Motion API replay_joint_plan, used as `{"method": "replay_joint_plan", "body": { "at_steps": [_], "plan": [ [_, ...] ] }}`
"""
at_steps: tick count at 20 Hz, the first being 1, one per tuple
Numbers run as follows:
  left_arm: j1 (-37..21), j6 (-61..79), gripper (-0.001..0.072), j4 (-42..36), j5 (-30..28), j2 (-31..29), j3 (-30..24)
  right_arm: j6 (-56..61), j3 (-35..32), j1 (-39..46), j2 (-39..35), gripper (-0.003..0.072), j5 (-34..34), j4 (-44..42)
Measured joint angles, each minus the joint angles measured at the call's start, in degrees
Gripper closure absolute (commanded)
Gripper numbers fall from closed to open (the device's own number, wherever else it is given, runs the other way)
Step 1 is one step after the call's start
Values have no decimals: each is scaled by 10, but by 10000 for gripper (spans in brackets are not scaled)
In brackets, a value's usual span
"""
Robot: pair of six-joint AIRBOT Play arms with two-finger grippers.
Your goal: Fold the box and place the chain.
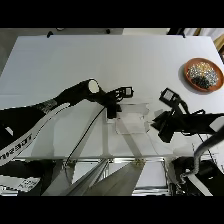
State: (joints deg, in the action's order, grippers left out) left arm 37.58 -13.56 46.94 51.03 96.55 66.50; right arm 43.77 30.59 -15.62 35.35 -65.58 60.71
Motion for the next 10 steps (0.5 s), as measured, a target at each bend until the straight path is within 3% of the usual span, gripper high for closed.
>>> {"method": "replay_joint_plan", "body": {
  "at_steps": [1,2,6,10],
  "plan": [
    [0,0,696,0,0,0,0,-37,-9,0,6,105,-1,-8],
    [0,0,696,0,0,0,0,-75,-16,0,13,87,-3,-13],
    [0,0,696,0,0,0,0,-194,-40,0,36,80,-5,-22],
    [0,0,696,0,0,0,0,-295,-90,-24,45,74,46,-16]
  ]
}}
